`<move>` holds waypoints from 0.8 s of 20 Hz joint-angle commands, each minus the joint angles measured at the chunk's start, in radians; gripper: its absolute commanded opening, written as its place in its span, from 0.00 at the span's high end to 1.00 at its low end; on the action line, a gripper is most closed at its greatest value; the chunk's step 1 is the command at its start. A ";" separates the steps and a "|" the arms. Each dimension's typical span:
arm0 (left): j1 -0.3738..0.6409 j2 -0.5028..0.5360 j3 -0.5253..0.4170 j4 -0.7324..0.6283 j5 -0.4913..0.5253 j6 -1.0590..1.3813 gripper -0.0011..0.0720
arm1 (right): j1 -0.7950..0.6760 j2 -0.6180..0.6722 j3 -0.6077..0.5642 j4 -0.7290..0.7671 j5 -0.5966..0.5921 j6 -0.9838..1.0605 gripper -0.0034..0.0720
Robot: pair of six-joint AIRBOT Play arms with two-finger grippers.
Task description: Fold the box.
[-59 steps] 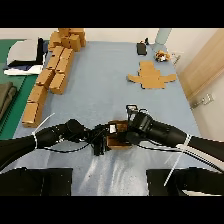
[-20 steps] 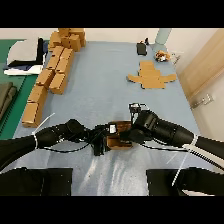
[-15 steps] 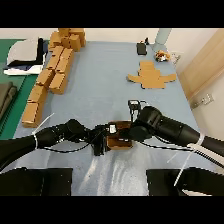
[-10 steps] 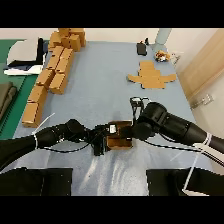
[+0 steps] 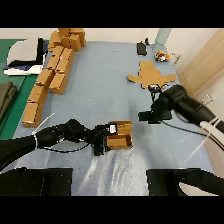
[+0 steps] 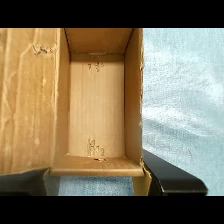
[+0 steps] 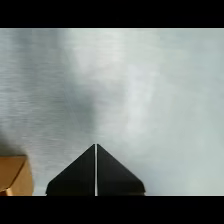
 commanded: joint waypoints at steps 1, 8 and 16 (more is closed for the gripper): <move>0.000 0.000 0.001 0.000 0.000 0.000 0.24 | -0.313 -0.122 0.008 0.756 0.119 -0.793 0.95; 0.000 0.000 0.001 0.000 0.000 0.000 0.24 | -0.259 -0.292 0.014 1.090 -0.132 -1.038 0.95; 0.000 0.000 0.001 0.000 0.000 0.000 0.24 | -0.002 -0.004 -0.154 0.856 0.063 -1.077 0.95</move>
